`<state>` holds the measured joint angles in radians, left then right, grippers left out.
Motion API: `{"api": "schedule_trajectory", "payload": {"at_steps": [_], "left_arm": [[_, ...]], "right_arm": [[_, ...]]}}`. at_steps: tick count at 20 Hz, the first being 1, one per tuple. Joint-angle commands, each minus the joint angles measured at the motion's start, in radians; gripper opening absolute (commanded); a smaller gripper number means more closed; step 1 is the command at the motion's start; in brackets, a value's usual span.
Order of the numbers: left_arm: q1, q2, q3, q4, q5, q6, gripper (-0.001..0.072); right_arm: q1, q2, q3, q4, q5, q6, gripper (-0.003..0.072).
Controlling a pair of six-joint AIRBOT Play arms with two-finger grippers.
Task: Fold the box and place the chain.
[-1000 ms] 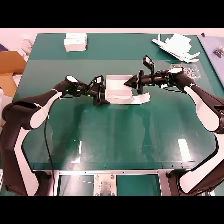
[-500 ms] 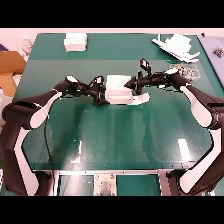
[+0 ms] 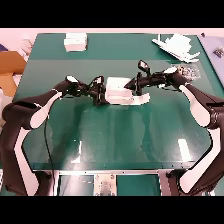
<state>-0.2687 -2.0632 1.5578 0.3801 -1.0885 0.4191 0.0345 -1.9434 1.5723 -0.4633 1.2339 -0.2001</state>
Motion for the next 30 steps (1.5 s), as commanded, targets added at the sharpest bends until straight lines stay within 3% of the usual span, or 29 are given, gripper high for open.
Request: {"api": "schedule_trajectory", "payload": {"at_steps": [1, 3, 4, 6, 8, 10, 13, 19, 28, 30], "left_arm": [[0.000, 0.000, 0.000, 0.001, 0.000, 0.000, 0.0362], [0.000, 0.000, 0.000, 0.001, 0.000, 0.000, 0.0362], [0.000, 0.000, 0.000, 0.001, 0.000, 0.000, 0.0362], [0.000, 0.000, 0.000, 0.001, 0.000, 0.000, 0.0362], [0.000, 0.000, 0.000, 0.001, 0.000, 0.000, 0.0362], [0.000, 0.000, 0.000, 0.001, -0.001, 0.000, 0.0362], [0.000, 0.000, 0.000, 0.001, 0.000, 0.000, 0.0362], [0.000, 0.000, 0.000, 0.001, 0.000, 0.000, 0.0362], [0.000, 0.000, 0.000, 0.001, 0.000, 0.000, 0.0362], [0.000, 0.000, 0.000, 0.001, 0.000, 0.000, 0.0362]], "right_arm": [[0.001, 0.069, 0.029, -0.003, 0.068, 0.059, 0.0012], [-0.004, 0.136, 0.029, -0.113, 0.068, 0.083, 0.0015], [-0.009, 0.166, 0.029, -0.183, 0.068, 0.118, 0.0068], [-0.021, 0.209, 0.028, -0.319, 0.079, 0.221, 0.0309], [-0.034, 0.225, 0.028, -0.433, 0.149, 0.278, 0.0317], [-0.042, 0.225, 0.022, -0.509, 0.172, 0.349, 0.0385], [-0.050, 0.225, -0.018, -0.551, 0.166, 0.358, 0.0384], [-0.016, 0.224, -0.137, -0.541, 0.032, 0.338, 0.0358], [0.053, 0.202, -0.148, -0.532, -0.034, 0.322, 0.0355], [0.059, 0.194, -0.148, -0.522, -0.039, 0.319, 0.0303]]}}
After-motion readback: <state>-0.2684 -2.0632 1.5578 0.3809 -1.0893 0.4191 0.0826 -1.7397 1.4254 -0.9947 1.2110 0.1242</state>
